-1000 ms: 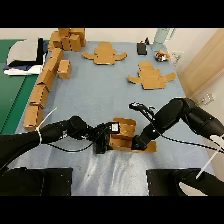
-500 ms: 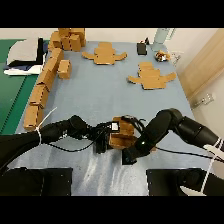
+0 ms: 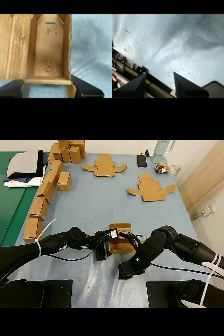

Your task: Fold the box.

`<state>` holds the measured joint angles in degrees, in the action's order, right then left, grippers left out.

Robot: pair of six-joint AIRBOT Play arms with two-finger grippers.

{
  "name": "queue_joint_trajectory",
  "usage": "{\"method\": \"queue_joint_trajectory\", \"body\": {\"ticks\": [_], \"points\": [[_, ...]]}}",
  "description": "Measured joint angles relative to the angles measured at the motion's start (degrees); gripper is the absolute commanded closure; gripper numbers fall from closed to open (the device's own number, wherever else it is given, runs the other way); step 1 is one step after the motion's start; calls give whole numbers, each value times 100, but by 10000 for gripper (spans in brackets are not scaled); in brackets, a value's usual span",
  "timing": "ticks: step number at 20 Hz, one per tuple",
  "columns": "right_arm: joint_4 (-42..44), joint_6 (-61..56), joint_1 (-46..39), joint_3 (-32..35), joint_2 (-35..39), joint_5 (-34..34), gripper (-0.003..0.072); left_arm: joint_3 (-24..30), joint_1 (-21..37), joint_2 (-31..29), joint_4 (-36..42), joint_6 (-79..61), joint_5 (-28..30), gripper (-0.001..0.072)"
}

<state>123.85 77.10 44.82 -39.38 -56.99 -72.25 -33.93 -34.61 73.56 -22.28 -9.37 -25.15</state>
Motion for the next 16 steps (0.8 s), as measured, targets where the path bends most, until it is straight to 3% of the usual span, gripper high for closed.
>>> {"method": "queue_joint_trajectory", "body": {"ticks": [1, 8, 16], "points": [[-15, -31, 2, 0, -2, 103, 677, 0, 0, 0, 0, 7, 4, 131], [-957, -621, 4, -76, 44, 424, 681, 0, 0, -122, -7, -15, -179, 130], [-3320, -1567, -621, -603, 385, -313, 681, 0, 0, -238, -4, -83, -485, 131]]}}
